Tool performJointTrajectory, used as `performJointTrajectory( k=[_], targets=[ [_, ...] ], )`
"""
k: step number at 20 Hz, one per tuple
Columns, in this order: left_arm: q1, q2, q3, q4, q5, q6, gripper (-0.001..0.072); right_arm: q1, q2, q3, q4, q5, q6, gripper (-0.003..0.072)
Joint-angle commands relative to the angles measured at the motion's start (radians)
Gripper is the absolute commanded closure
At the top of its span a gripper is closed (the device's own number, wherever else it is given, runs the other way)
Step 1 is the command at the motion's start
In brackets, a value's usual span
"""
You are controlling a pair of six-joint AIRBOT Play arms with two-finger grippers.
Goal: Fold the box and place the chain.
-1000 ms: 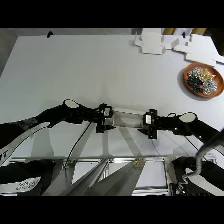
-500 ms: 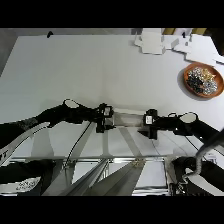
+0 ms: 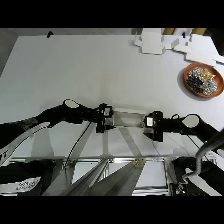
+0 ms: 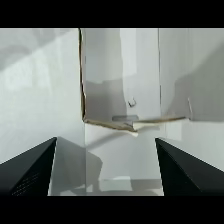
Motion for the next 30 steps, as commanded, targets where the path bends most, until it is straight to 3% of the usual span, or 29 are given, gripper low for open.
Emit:
performJointTrajectory(
  k=[1,6,9,12,15,16,19,20,24,30],
  targets=[
    [0.0,0.0,0.0,0.0,0.0,0.0,0.0574,0.0,0.058,0.0,-0.085,0.005,0.118,-0.0006],
    [0.0,0.0,0.0,0.0,0.0,0.0,0.0574,0.0,0.15,0.0,-0.228,0.092,0.284,-0.0001],
    [0.0,0.0,0.0,0.0,0.0,0.0,0.0574,0.0,0.208,0.0,-0.24,0.141,0.34,0.0006],
    [0.0,0.0,0.0,0.0,0.0,0.0,0.0574,0.0,0.315,0.0,-0.17,0.156,0.343,0.006],
    [0.0,0.0,0.0,0.0,0.0,0.0,0.0574,0.001,0.367,0.0,0.052,0.169,0.312,0.0063],
    [0.0,0.0,0.0,0.0,0.0,0.0,0.0574,0.001,0.364,0.0,0.127,0.18,0.277,0.0148],
    [0.0,0.0,0.0,0.0,0.0,0.0,0.0574,0.001,0.33,0.0,0.306,0.193,0.153,0.0597],
    [0.0,0.0,0.0,0.0,0.0,0.0,0.0574,0.001,0.301,0.0,0.361,0.182,0.111,0.0663],
    [0.0,0.0,0.0,0.0,0.0,0.0,0.0574,0.001,0.117,0.003,0.623,-0.014,-0.003,0.0663],
    [0.0,0.0,0.0,0.0,0.0,0.0,0.0574,0.001,-0.143,0.087,0.637,-0.151,0.108,0.0663]
  ],
)
